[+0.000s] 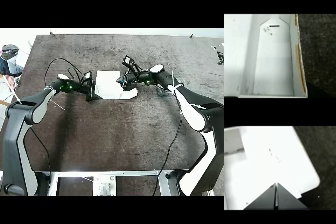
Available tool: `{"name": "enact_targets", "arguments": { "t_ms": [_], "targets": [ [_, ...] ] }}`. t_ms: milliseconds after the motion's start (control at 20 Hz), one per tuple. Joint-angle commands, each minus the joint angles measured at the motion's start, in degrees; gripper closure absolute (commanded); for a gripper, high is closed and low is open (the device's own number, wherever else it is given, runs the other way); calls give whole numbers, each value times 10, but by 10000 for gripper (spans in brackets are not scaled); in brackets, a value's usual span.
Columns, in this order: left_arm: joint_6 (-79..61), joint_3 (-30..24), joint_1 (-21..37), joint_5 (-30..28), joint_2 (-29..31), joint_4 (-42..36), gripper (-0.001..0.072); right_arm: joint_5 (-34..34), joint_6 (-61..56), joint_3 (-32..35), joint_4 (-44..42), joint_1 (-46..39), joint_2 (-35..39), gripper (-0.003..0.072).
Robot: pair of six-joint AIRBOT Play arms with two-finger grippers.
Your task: Fold the box and place the chain.
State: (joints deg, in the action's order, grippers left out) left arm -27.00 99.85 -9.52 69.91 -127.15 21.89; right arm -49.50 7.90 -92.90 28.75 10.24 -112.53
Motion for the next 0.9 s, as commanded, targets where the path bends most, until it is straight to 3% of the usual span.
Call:
{"name": "enact_targets", "arguments": {
  "t_ms": [0,450,750,800,850],
  "targets": [
    [0,0,0,0,0,0,533,-15,0,0,11,1,-16,659],
    [0,0,0,0,0,0,533,-17,-2,0,9,0,18,657],
    [0,0,0,-1,0,0,533,-126,-26,0,106,-14,113,655],
    [0,0,0,-1,0,0,533,-138,-38,0,143,-14,116,540],
    [0,0,0,0,0,0,533,-148,-48,0,186,-14,114,143]
  ]
}}
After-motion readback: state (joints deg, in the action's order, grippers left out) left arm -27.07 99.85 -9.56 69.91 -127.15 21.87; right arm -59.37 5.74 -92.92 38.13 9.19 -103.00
